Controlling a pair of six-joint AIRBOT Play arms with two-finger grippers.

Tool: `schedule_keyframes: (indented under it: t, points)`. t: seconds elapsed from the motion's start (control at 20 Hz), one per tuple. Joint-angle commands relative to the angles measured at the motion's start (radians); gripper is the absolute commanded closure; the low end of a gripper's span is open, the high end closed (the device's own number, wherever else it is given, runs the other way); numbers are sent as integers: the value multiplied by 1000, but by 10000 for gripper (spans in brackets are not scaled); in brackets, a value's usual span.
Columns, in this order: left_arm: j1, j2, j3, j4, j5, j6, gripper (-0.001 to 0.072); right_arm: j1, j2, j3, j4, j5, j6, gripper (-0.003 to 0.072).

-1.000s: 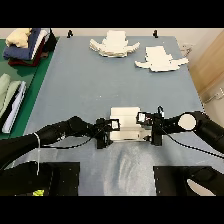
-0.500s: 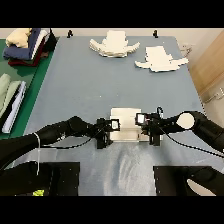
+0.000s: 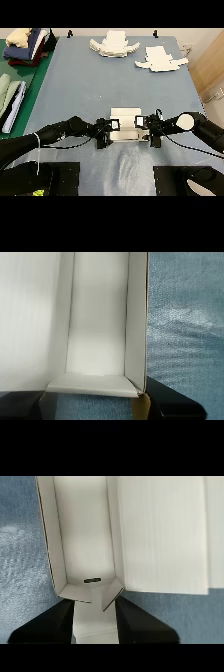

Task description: Fold the box.

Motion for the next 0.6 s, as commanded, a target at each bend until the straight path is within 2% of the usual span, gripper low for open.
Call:
schedule_keyframes:
  t: [0.0, 0.3, 0.45, 0.5, 0.55]
  points:
    - [0, -1, 0, 0, 0, 0, 357, 1, 0, 0, -14, -10, 21, 308]
    - [0, -1, 0, 0, 0, 0, 356, -5, -40, 0, -47, -17, 46, 311]
    - [0, -1, 0, 0, 0, 0, 357, -5, -42, 0, -23, -16, 46, 373]
    - [0, -1, 0, 0, 0, 0, 357, -4, -42, 2, -8, -11, 45, 467]
    - [0, -1, 0, 0, 0, 0, 356, -4, -42, 2, 13, -7, 43, 473]
